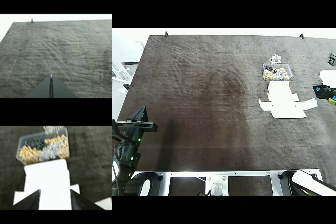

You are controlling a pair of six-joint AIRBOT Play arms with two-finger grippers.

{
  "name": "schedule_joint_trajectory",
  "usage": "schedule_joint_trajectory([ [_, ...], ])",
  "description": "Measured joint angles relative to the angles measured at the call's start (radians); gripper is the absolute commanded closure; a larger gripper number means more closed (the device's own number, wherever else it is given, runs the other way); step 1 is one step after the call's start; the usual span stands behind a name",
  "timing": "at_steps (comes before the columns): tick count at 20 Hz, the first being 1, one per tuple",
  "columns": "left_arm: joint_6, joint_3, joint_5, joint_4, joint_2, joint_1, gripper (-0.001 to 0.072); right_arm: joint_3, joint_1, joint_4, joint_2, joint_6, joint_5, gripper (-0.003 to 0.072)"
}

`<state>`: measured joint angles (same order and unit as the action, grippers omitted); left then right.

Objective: Fold the box and place the chain.

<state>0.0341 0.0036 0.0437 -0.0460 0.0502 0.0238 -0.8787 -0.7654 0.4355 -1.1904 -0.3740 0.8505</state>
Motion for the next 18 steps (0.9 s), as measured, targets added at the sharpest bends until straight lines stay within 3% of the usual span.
schedule_joint_trajectory([
  [3, 0.000, 0.000, 0.000, 0.000, 0.000, 0.000, 0.0690, -0.223, -0.069, 0.189, -0.171, -0.115, 0.134, 0.0221],
  [6, 0.000, 0.000, 0.000, 0.000, 0.000, 0.000, 0.0690, -0.526, -0.094, 0.365, -0.384, -0.219, 0.321, 0.0221],
  [10, 0.000, 0.000, 0.000, 0.000, 0.000, 0.000, 0.0690, -0.909, -0.100, 0.484, -0.656, -0.300, 0.552, 0.0221],
  [13, 0.000, 0.000, 0.000, 0.000, 0.000, 0.000, 0.0690, -1.039, -0.097, 0.508, -0.785, -0.313, 0.636, 0.0221],
  [18, 0.000, 0.000, 0.000, 0.000, 0.000, 0.000, 0.0690, -1.104, -0.078, 0.516, -0.902, -0.306, 0.741, 0.0211],
])
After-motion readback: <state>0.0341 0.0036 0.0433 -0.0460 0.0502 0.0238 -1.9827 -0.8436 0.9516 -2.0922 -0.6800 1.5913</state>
